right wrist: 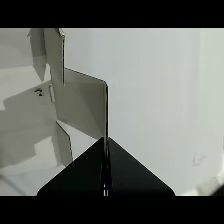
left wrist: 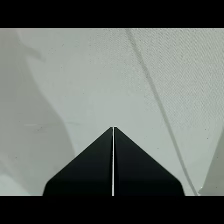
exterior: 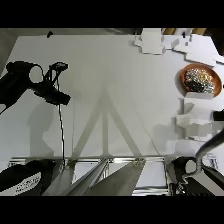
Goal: Fold the box and place the chain.
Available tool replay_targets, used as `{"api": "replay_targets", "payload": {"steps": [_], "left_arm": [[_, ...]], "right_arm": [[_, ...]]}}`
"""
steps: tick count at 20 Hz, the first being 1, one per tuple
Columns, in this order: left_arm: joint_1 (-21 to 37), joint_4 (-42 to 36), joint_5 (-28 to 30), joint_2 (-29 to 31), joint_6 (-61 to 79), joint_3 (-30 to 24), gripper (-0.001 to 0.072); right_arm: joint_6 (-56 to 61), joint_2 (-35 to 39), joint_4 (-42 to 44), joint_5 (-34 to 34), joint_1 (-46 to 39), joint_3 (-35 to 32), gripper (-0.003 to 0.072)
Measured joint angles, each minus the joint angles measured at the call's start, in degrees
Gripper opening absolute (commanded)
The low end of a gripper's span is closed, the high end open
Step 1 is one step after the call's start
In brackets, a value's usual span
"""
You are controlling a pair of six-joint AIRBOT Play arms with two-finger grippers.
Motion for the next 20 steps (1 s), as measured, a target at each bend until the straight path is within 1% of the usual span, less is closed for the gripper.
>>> {"api": "replay_targets", "payload": {"steps": [5,8,9,13,15,18,19,20], "left_arm": [[0.0,0.0,0.0,0.0,0.0,0.0,0.0009],[0.0,0.0,0.4,0.0,0.0,0.0,0.0009],[0.0,0.0,1.6,0.0,0.1,0.0,0.0009],[0.0,-1.0,9.0,0.0,0.7,0.0,0.0008],[0.0,-3.5,12.3,-0.1,2.4,0.0,0.0005],[-0.1,-8.6,17.6,-0.8,6.1,0.0,0.0006],[-0.1,-9.9,20.0,-1.1,6.8,0.0,0.0020],[-0.2,-11.1,21.7,-1.4,7.2,0.0,0.0130]], "right_arm": [[-5.5,11.6,21.3,0.4,10.6,-2.7,0.0021],[-5.4,17.2,31.2,-1.8,18.4,-6.1,0.0022],[-4.8,18.4,33.8,-2.8,21.3,-7.3,0.0021],[-1.9,20.5,39.0,-5.7,31.7,-10.7,0.0022],[-0.5,20.9,40.0,-6.6,35.5,-11.4,0.0022],[1.4,21.1,40.9,-8.0,39.2,-11.8,0.0022],[1.8,21.2,41.1,-8.4,39.9,-11.9,0.0022],[2.2,21.2,41.2,-8.7,40.4,-12.0,0.0022]]}}
